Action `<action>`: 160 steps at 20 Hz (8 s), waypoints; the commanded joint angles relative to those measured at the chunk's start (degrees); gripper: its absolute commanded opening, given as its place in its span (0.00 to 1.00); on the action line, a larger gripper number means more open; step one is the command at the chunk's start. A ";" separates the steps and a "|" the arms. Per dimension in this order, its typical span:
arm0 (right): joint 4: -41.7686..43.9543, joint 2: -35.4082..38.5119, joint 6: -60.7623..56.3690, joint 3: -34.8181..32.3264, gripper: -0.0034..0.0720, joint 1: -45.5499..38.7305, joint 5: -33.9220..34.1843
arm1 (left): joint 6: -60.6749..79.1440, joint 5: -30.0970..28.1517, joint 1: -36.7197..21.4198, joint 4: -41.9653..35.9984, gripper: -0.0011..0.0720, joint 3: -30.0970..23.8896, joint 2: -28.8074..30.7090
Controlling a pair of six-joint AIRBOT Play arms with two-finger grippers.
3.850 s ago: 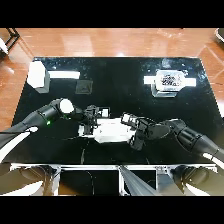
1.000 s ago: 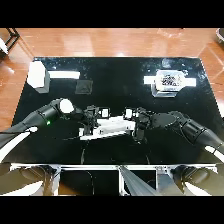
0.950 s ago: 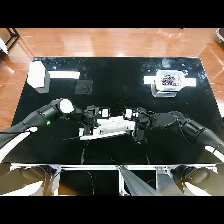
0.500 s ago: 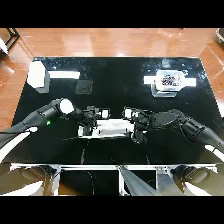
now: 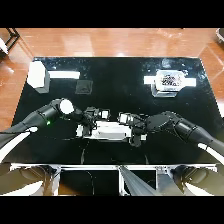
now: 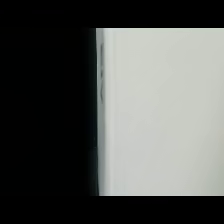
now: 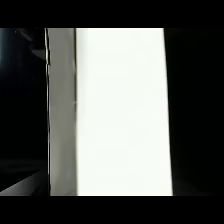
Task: Fold the box and place the chain.
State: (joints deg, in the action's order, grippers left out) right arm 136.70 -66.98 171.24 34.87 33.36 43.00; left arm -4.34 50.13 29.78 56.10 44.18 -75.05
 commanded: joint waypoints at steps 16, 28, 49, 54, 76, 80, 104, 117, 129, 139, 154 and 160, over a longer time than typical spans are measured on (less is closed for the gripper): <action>-0.70 -6.56 -0.02 -0.02 0.91 0.70 -6.80 | -2.12 -0.15 0.00 0.04 0.04 0.02 0.04; -6.29 -4.74 -0.28 -0.02 0.91 0.68 -6.54 | -2.12 -0.13 0.00 0.07 0.04 0.02 0.04; -6.32 -4.68 -0.68 -0.96 0.83 0.68 -6.82 | -2.12 0.04 0.00 0.04 0.04 0.02 0.04; -6.34 -4.68 -0.68 -0.96 0.87 0.68 -6.80 | -2.12 0.04 0.00 0.04 0.04 0.02 0.04; -6.51 -4.68 -0.61 -0.94 0.19 0.68 -6.84 | -16.55 5.03 -4.44 3.45 0.89 0.07 11.61; -8.00 -4.68 -0.63 -0.94 0.19 0.68 -6.82 | -28.46 20.35 -7.91 1.92 0.77 0.04 19.23; -7.93 -4.68 -0.66 -0.94 0.19 0.68 -6.73 | -19.85 -14.91 -1.31 -20.37 0.04 -4.72 4.11; -7.93 -4.68 -0.68 -0.96 0.19 0.68 -6.10 | -20.06 -1.40 -7.13 -5.84 0.04 -4.46 18.82; -7.76 -4.68 -0.68 -0.96 0.19 0.68 -5.84 | -0.92 2.58 -8.57 -1.27 0.87 -10.54 13.86; -7.76 -4.68 -0.68 -0.96 0.19 0.68 -5.29 | 2.82 2.80 -8.59 -6.21 0.86 -10.51 8.63; -7.76 -4.68 -0.68 -0.96 0.19 0.68 -5.29 | 5.31 0.17 -4.42 -6.01 0.75 -10.54 8.63; -7.76 -4.68 -0.68 -0.96 0.19 0.68 -5.29 | 2.38 2.89 -4.44 -4.52 0.62 -10.51 8.63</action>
State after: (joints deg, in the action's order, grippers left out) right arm 128.92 -71.66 170.58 33.93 34.02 37.74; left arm -0.45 51.72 25.28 51.22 33.67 -66.41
